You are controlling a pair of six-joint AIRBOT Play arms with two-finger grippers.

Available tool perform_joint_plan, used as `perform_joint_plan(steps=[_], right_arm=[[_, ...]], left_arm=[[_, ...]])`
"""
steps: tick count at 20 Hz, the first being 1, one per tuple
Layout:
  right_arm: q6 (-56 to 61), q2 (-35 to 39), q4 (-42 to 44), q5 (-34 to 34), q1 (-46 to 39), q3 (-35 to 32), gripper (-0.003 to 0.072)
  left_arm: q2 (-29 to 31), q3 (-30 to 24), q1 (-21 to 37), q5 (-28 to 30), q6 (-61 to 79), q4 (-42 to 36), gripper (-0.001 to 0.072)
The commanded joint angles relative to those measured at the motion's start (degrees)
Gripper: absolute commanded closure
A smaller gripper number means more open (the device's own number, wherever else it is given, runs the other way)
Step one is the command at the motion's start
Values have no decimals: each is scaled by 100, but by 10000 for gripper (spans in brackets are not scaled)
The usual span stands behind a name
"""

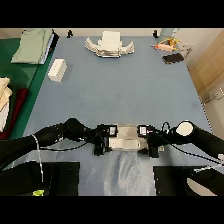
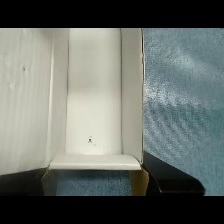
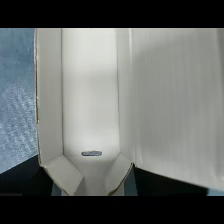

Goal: Fold the box.

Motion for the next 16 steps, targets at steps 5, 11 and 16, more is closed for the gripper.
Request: perform_joint_plan(steps=[5, 11, 16], right_arm=[[1008, 323, -647, 9, -2, 173, -34], [2566, 1220, -1770, 503, -2, 251, -34], [3362, 1910, -1803, 1056, -2, 251, -34]], left_arm=[[-2, 0, 2, 0, -2, 2, 208], [-2, 0, 2, 0, 0, 2, 208], [-2, 0, 2, 0, 0, 2, 207]])
